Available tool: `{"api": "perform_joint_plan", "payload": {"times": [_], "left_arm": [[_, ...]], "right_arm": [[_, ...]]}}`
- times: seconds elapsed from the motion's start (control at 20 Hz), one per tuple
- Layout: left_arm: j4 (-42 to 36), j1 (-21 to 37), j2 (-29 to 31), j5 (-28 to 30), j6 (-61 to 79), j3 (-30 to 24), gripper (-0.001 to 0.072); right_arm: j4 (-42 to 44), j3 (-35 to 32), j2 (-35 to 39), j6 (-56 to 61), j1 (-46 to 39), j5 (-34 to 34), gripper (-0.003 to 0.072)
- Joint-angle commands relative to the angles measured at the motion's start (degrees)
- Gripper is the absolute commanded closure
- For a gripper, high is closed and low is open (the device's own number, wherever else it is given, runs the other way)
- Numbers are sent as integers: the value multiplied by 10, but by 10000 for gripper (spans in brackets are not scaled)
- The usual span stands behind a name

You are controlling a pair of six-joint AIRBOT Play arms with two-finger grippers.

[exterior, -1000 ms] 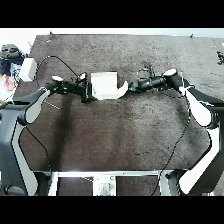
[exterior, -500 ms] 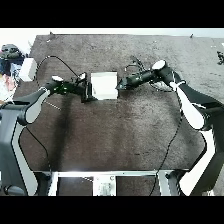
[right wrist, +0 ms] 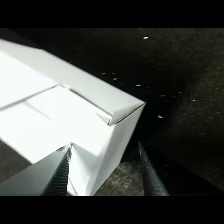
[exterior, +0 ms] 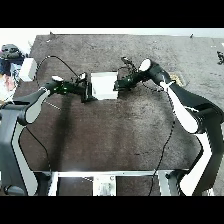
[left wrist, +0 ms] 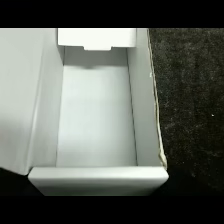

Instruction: Fold the box and place the chain.

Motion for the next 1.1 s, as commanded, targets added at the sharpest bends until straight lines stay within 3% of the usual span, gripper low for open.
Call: {"api": "perform_joint_plan", "payload": {"times": [0.0,0.2,0.5,0.8,0.9,1.05], "left_arm": [[0,0,0,0,0,0,492],[0,0,0,0,0,0,492],[0,0,0,0,0,0,492],[0,0,0,0,0,0,492],[0,0,0,0,0,0,492],[0,0,0,-1,0,0,492]], "right_arm": [[-79,2,0,64,25,-17,194],[-176,33,-6,146,58,-11,214],[-326,141,-62,243,105,85,214],[-354,138,-65,302,126,61,224],[-354,138,-69,317,126,61,287],[-354,138,-80,325,126,72,287]]}}
